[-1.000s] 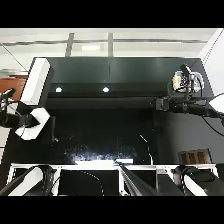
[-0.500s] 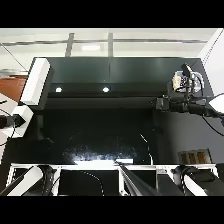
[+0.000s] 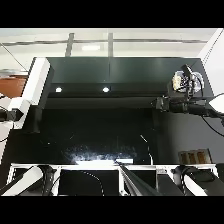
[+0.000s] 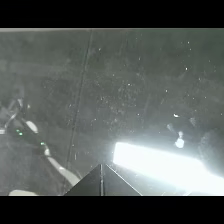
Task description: Fold the box and place the chain.
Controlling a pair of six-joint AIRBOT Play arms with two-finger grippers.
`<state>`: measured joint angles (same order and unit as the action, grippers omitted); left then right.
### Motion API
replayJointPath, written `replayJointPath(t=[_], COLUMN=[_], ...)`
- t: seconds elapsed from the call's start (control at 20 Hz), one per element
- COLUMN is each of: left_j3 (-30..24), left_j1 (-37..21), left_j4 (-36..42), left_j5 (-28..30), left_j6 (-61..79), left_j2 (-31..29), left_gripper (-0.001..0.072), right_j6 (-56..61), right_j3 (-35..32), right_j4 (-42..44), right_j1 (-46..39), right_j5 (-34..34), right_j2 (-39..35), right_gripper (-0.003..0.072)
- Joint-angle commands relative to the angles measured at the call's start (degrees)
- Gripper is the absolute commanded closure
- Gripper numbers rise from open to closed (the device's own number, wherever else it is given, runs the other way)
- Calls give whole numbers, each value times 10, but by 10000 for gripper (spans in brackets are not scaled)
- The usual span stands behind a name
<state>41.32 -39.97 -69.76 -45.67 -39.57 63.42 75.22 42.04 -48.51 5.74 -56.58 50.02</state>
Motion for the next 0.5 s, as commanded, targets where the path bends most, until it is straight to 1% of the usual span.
replayJointPath(t=[0.0,0.05,0.2,0.25,0.3,0.35,0.4,0.45], left_j3=[0,0,0,0,0,-2,-2,-2], left_j1=[-1,-1,2,6,10,14,18,19], left_j4=[19,20,61,61,60,59,59,59], left_j5=[-2,-1,-5,-5,-5,3,9,9], left_j6=[25,26,49,50,51,53,49,49], left_j2=[12,13,16,17,21,25,28,28], left_gripper=[410,410,409,410,372,118,-7,-7], right_j6=[7,7,7,7,7,7,7,7], right_j3=[0,0,0,0,0,0,0,0], right_j4=[0,0,0,0,0,0,0,0], right_j1=[0,0,0,0,0,0,0,0], right_j5=[-9,-9,-6,-6,-6,-6,-6,-6], right_j2=[0,0,0,0,0,0,0,0], right_gripper=[657,658,658,658,658,658,657,658])
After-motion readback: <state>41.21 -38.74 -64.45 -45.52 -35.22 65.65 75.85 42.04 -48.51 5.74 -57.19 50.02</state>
